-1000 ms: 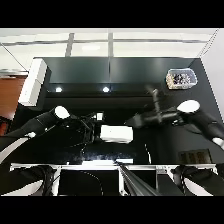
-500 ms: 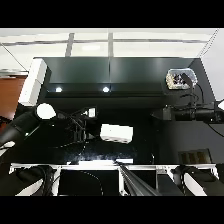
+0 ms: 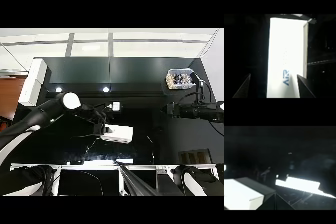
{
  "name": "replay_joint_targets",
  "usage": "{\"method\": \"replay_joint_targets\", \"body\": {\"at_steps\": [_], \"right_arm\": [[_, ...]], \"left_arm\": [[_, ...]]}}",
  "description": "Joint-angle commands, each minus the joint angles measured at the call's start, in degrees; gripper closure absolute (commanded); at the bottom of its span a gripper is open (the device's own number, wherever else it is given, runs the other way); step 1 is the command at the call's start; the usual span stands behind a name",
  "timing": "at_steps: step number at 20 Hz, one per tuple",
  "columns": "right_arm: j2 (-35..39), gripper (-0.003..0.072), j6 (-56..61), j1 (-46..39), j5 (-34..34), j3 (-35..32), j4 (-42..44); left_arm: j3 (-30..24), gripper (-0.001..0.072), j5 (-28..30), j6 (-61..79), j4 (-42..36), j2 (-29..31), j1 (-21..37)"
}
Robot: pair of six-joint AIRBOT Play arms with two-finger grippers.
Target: Fold the box and place the chain.
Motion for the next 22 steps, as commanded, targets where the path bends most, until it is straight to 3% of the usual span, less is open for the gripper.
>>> {"method": "replay_joint_targets", "body": {"at_steps": [1, 4, 6, 22], "right_arm": [[0.07, 0.0672, 2.08, -0.04, -1.64, 0.02, -2.82], [0.04, 0.0672, 2.10, -0.04, -2.23, 0.02, -2.75], [0.04, 0.0672, 2.10, -0.04, -3.19, 0.02, -2.78], [0.04, 0.0672, 2.25, -0.04, -4.33, 0.02, -2.75]], "left_arm": [[3.34, 0.0001, -0.66, 0.00, -1.38, -4.81, -1.31], [3.32, 0.0001, -3.48, -0.02, -4.13, -5.27, -1.62], [3.32, 0.0001, -4.55, -1.53, -0.76, -5.40, -2.75], [3.32, 0.0000, -4.13, -6.23, 1.22, -6.12, -4.31]]}}
